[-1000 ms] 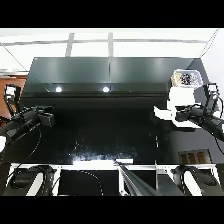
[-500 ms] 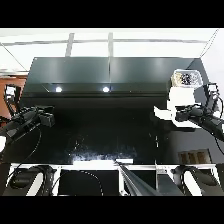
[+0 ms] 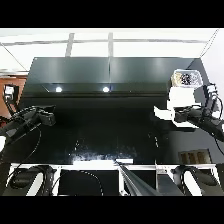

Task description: Fold the box and place the chain.

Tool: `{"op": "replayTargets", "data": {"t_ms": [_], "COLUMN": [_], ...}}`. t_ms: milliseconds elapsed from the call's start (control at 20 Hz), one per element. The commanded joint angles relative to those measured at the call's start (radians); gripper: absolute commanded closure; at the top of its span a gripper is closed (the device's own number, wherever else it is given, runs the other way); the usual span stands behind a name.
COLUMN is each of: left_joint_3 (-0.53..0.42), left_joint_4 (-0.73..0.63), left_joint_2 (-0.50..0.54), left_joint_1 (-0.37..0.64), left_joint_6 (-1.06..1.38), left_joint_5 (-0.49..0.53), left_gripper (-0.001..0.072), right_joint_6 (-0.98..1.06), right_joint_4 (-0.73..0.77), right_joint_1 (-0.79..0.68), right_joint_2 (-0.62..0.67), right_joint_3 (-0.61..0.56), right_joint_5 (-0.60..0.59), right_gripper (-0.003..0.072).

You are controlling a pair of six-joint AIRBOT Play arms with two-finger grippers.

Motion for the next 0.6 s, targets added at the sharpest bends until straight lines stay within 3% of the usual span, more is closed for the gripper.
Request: {"op": "replayTargets", "data": {"t_ms": [0, 300, 350, 400, 450, 500, 550], "left_joint_3": [-0.001, -0.001, -0.001, -0.001, -0.001, -0.001, -0.001], "left_joint_4": [-0.148, -0.149, -0.148, -0.148, -0.148, -0.145, -0.145], "left_joint_2": [-0.002, -0.002, -0.002, -0.002, -0.002, -0.003, -0.003], "left_joint_1": [0.001, 0.001, 0.001, 0.001, 0.001, 0.001, 0.001], "left_joint_6": [-0.034, -0.034, -0.034, -0.034, -0.037, -0.05, -0.05], "left_joint_5": [-0.048, -0.054, -0.053, -0.053, -0.052, -0.055, -0.062], "left_gripper": [0.068, 0.0679, 0.0636, 0.0374, 0.0, 0.0004, 0.0003], "right_joint_6": [0.04, 0.04, 0.04, 0.041, 0.044, 0.069, 0.103], "right_joint_4": [0.068, 0.068, 0.068, 0.068, 0.068, 0.068, 0.068], "right_joint_1": [0.0, 0.0, 0.0, 0.0, 0.0, 0.0, 0.0], "right_joint_2": [0.001, 0.001, 0.001, 0.0, 0.0, 0.0, 0.0], "right_joint_3": [-0.001, -0.001, -0.001, -0.001, -0.001, -0.001, 0.0], "right_joint_5": [0.138, 0.175, 0.164, 0.159, 0.152, 0.133, 0.116], "right_gripper": [0.0676, 0.0676, 0.0674, 0.0494, 0.0034, -0.0016, -0.0016]}}
